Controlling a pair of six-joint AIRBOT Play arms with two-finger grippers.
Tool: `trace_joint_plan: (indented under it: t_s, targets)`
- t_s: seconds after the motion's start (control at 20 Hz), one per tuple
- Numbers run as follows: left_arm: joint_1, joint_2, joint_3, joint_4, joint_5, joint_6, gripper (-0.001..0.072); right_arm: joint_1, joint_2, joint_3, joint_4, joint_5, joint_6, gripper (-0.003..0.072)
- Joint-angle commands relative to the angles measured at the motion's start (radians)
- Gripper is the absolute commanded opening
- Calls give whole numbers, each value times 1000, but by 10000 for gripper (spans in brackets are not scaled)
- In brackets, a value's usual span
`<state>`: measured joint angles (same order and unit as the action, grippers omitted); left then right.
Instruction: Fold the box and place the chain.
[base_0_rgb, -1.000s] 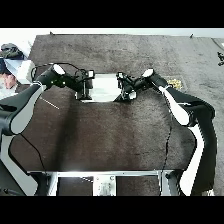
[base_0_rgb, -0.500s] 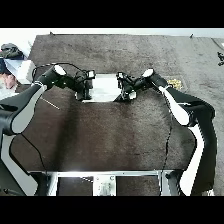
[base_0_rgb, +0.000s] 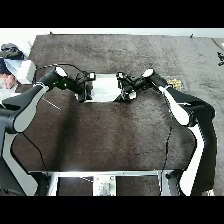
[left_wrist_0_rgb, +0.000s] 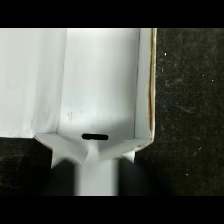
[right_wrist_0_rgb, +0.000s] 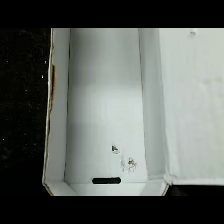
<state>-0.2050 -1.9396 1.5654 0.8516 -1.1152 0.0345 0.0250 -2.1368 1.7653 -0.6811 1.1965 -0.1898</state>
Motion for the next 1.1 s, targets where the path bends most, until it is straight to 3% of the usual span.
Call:
trace_joint_plan:
  t_s: [0.0, 0.2, 0.55, 0.8, 0.9, 1.0, 1.05]
  targets:
    - [0, -1, 0, -22, 1, 1, 165, 1, 0, 1, 0, 0, 0, 539]
    - [0, -2, 0, -27, 5, 0, 164, 1, 0, 1, 0, 0, 0, 538]
    - [0, -27, -5, -202, 15, 80, 165, 1, 0, 1, 0, 0, 0, 538]
    - [0, -29, -12, -207, 3, 79, 172, 1, 0, 1, 0, 0, 0, 538]
    - [0, -29, -12, -206, 1, 79, 301, 1, 0, 1, 0, 0, 0, 538]
    - [0, -29, -12, -210, -18, 79, 307, 1, 0, 1, 0, 0, 0, 538]
    - [0, -29, -12, -209, -27, 80, 364, 1, 0, 1, 0, 0, 0, 539]
